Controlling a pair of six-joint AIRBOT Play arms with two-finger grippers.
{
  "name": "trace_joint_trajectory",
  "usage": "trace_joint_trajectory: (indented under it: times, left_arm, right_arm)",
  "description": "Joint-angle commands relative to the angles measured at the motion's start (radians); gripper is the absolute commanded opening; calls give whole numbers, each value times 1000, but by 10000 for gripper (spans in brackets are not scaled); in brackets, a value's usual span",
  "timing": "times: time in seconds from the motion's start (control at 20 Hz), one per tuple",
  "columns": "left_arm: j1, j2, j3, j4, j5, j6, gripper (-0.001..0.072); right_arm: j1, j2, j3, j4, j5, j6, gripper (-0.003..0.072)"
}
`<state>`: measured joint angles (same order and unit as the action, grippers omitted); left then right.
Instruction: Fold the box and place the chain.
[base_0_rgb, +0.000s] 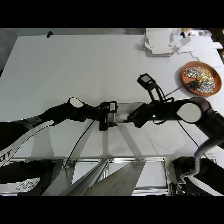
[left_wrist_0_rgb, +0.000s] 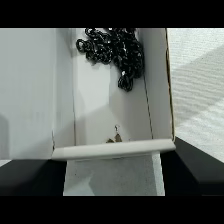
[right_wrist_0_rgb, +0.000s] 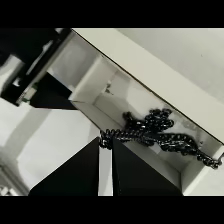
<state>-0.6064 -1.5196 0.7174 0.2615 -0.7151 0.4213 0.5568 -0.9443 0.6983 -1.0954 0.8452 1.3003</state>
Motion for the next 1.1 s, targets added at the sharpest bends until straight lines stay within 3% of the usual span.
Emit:
trace_joint_trajectory:
  times: [0.0,0.15,0.3,0.45,0.65,0.85,1.05]
  left_arm:
    - [0,0,0,0,0,0,254]
    - [0,0,0,0,0,0,254]
    - [0,0,0,0,0,0,254]
    - [0,0,0,0,0,0,254]
    - [0,0,0,0,0,0,254]
    - [0,0,0,0,0,0,254]
    - [0,0,0,0,0,0,254]
  right_arm:
    - [11,-87,-34,-3,-78,0,121]
    - [11,-105,-33,-3,-89,-9,147]
    - [10,-62,5,-11,-28,-57,300]
    - [-16,18,87,-136,11,-45,298]
    - [-204,69,127,-239,11,-39,297]
    - [-429,3,127,-296,0,20,297]
    - [-536,-149,127,-309,-12,61,297]
